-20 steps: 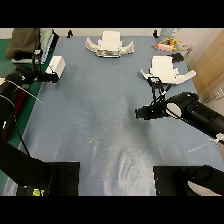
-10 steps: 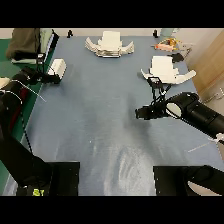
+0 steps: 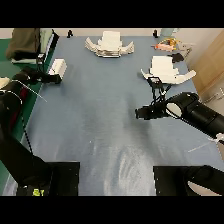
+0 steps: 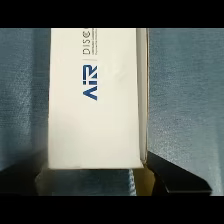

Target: Fold the box.

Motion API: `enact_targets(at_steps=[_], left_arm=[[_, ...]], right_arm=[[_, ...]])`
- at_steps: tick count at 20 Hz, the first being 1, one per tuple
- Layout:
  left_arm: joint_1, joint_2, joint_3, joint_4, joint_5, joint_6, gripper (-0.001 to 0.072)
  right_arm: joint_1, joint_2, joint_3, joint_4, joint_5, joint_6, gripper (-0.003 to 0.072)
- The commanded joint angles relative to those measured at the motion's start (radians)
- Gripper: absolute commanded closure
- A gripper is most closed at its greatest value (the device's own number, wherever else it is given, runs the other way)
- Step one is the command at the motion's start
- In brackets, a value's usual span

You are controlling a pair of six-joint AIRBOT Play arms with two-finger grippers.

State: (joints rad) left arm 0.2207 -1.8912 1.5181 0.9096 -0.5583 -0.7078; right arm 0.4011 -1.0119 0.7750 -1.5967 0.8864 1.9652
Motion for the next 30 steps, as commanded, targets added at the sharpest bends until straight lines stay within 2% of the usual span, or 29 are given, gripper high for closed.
enact_targets(at_steps=[1, 4, 6, 10, 11, 12, 13, 17, 18, 21, 23, 26, 30], left_arm=[[0.019, 0.050, 0.002, -0.001, -0.116, 0.000, 0.0003], [0.052, 0.127, 0.002, 0.083, -0.292, -0.018, 0.0004], [0.077, 0.180, 0.002, 0.138, -0.373, -0.081, 0.0004], [0.108, 0.284, 0.002, 0.145, -0.539, -0.157, 0.0005], [0.107, 0.307, 0.002, 0.142, -0.590, -0.158, 0.0031], [0.104, 0.326, 0.002, 0.129, -0.650, -0.159, 0.0311], [0.100, 0.341, 0.002, 0.106, -0.715, -0.175, 0.0700], [0.051, 0.369, 0.001, -0.128, -0.857, -0.200, 0.0695], [0.022, 0.379, -0.004, -0.169, -0.867, -0.198, 0.0697], [-0.108, 0.433, -0.036, -0.158, -0.848, -0.198, 0.0700], [-0.210, 0.505, -0.106, -0.122, -0.795, -0.203, 0.0701], [-0.347, 0.666, -0.291, -0.027, -0.614, -0.254, 0.0701], [-0.499, 0.885, -0.576, -0.027, -0.404, -0.254, 0.0698]], right_arm=[[-0.001, -0.001, 0.001, 0.000, 0.000, 0.000, 0.0627], [-0.001, -0.001, 0.001, 0.000, 0.000, 0.000, 0.0627], [-0.001, -0.001, 0.001, 0.000, 0.000, 0.000, 0.0627], [-0.001, -0.001, 0.001, 0.000, 0.000, 0.000, 0.0627], [-0.001, -0.001, 0.001, 0.000, 0.000, 0.000, 0.0627], [-0.001, -0.001, 0.001, 0.000, 0.000, 0.000, 0.0627], [-0.001, -0.001, 0.001, 0.000, 0.000, 0.000, 0.0628], [-0.001, -0.001, 0.001, 0.000, 0.000, 0.000, 0.0627], [-0.001, -0.001, 0.001, 0.000, 0.000, 0.000, 0.0627], [-0.001, -0.001, 0.001, 0.000, 0.000, 0.000, 0.0627], [-0.001, -0.001, 0.001, 0.000, 0.000, 0.000, 0.0627], [-0.001, -0.001, 0.001, 0.000, 0.000, 0.000, 0.0628], [-0.001, -0.001, 0.001, 0.000, 0.000, 0.000, 0.0627]])
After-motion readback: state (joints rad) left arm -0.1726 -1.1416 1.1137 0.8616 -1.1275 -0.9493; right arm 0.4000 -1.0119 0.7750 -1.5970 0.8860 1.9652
